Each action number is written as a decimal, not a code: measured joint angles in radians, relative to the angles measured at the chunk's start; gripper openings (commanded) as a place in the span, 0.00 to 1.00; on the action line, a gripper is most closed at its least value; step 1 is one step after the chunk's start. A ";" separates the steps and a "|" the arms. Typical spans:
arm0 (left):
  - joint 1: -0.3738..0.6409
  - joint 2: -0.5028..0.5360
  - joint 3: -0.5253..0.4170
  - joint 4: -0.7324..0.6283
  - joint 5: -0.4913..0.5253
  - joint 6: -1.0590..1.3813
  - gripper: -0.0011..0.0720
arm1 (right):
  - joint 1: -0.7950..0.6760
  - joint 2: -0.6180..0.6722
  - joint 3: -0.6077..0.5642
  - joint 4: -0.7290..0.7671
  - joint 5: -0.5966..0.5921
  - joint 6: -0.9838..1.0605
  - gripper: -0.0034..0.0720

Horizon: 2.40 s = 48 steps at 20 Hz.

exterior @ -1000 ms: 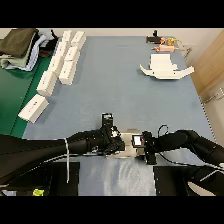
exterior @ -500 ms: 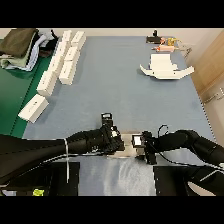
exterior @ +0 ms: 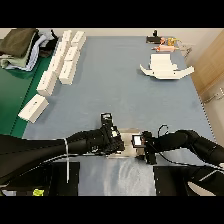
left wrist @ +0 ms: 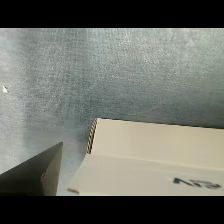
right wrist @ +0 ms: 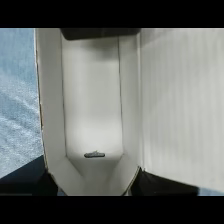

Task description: Fold the box.

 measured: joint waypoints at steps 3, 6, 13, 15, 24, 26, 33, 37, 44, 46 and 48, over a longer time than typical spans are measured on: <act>0.000 0.009 0.015 0.000 -0.027 -0.007 0.82 | 0.000 0.000 0.000 0.000 0.001 0.000 0.72; 0.000 0.050 0.035 0.003 -0.085 -0.008 0.82 | 0.000 0.000 0.000 0.000 0.001 -0.001 0.72; 0.000 0.266 0.066 0.002 -0.271 -0.008 0.04 | 0.000 0.000 0.000 -0.001 0.001 0.000 0.72; 0.000 0.320 0.068 0.002 -0.333 0.010 0.04 | 0.000 0.000 0.000 -0.001 0.001 0.000 0.72; 0.109 0.393 0.062 -0.006 -0.294 0.434 0.04 | 0.000 0.000 0.000 -0.001 0.001 0.000 0.72; 0.169 0.395 0.059 -0.023 -0.232 0.592 0.04 | 0.000 0.000 0.000 -0.001 0.001 0.000 0.72; 0.330 0.443 -0.101 -0.173 0.024 1.232 0.04 | 0.000 0.000 0.000 -0.001 0.001 0.000 0.72; 0.435 0.521 -0.287 -0.435 0.148 1.804 0.96 | 0.000 0.000 0.000 -0.001 0.001 0.000 0.72; 0.566 0.565 -0.507 -0.612 0.229 2.336 0.97 | 0.000 0.000 0.000 -0.001 0.000 0.000 0.72; 0.563 0.567 -0.548 -0.668 0.273 2.452 0.97 | 0.000 0.000 0.000 -0.001 0.000 0.000 0.72; 0.543 0.566 -0.582 -0.740 0.336 2.560 0.97 | 0.000 0.000 0.000 -0.001 0.001 0.000 0.72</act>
